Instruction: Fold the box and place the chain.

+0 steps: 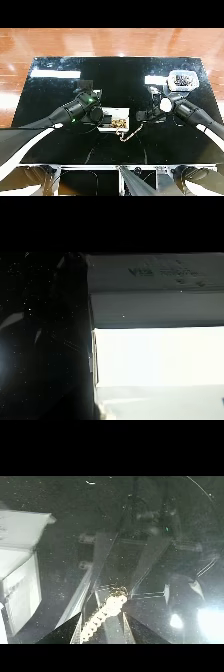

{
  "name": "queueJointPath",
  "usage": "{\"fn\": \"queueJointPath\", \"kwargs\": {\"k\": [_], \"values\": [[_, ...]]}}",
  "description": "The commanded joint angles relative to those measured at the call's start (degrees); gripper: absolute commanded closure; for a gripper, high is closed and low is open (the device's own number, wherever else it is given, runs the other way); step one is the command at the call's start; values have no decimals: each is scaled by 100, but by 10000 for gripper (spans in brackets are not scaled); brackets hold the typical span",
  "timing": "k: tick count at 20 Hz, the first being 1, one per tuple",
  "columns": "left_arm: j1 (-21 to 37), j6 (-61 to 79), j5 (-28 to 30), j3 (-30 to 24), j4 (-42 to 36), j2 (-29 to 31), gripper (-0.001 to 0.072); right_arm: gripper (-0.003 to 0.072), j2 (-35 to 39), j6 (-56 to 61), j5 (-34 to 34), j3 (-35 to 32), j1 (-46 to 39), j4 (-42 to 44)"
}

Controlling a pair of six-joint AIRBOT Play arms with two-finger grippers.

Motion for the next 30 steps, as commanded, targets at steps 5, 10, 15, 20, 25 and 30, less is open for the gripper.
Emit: {"fn": "queueJointPath", "kwargs": {"k": [5,10,15,20,25,30], "values": [[-24,2,-7,7,4,4,690,373,-120,177,151,157,299,-566],[-66,0,-9,7,13,4,690,373,-299,216,293,273,369,-680],[-63,0,-9,7,24,4,690,373,-306,214,308,271,369,-713],[-63,0,-11,7,26,4,690,373,-315,219,221,271,369,-715],[-63,0,-13,7,28,4,690,373,-391,219,197,273,369,-708],[-63,0,-15,7,28,4,690,373,-415,216,179,273,369,-706]]}}
